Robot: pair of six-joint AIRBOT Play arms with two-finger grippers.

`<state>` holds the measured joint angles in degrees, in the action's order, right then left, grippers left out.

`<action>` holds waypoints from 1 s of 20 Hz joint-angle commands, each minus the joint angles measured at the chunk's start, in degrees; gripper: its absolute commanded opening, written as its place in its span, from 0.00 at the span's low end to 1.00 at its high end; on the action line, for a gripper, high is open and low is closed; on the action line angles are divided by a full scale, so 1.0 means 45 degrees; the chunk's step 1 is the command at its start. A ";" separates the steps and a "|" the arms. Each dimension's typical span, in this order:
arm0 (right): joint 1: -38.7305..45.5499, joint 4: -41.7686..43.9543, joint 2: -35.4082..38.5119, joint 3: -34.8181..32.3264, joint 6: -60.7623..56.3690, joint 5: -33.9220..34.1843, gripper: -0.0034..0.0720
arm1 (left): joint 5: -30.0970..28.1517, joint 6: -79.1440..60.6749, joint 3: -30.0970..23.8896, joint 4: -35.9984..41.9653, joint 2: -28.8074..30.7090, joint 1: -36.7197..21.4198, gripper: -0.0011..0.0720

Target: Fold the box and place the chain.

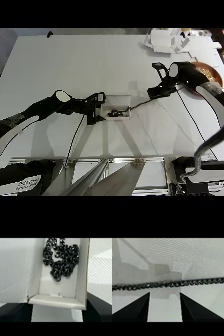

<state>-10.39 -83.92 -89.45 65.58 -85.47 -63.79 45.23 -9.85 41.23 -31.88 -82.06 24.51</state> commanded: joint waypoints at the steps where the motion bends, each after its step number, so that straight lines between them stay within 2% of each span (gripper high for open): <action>1: 0.0034 -0.0015 -0.0311 -0.0005 -0.0005 0.0253 0.60 | 0.0000 0.0000 -0.0005 0.0000 0.0005 -0.0005 0.63; 8: 0.0034 0.0049 -0.0437 -0.0005 -0.0724 0.0374 0.56 | 0.0000 -0.0005 -0.0005 0.0000 0.0000 0.0000 0.63; 10: 0.0034 0.0049 -0.0452 -0.0010 -0.0719 0.0311 0.42 | 0.0000 0.0000 -0.0005 0.0005 0.0005 0.0000 0.63; 12: 0.0034 0.0083 -0.0452 -0.0010 -0.0709 0.0301 0.41 | 0.0000 -0.0005 -0.0005 0.0000 0.0005 0.0000 0.63; 13: 0.0034 0.0083 -0.0452 -0.0010 -0.0709 0.0257 0.35 | 0.0000 -0.0005 -0.0005 0.0000 0.0000 0.0000 0.63; 15: 0.0034 0.0087 -0.0452 -0.0010 -0.0466 0.0010 0.10 | 0.0000 -0.0005 -0.0005 0.0000 0.0000 0.0000 0.63; 16: 0.0034 0.0087 -0.0452 -0.0010 -0.0223 -0.0136 0.07 | 0.0000 -0.0005 -0.0005 0.0000 0.0005 0.0000 0.63; 20: -0.0005 0.0078 -0.0185 -0.0010 0.0117 -0.0967 0.07 | 0.0000 0.0000 -0.0005 0.0000 0.0005 0.0000 0.63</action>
<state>-10.33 -83.59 -91.07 65.52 -86.21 -65.43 45.23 -9.85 41.23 -31.86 -82.06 24.51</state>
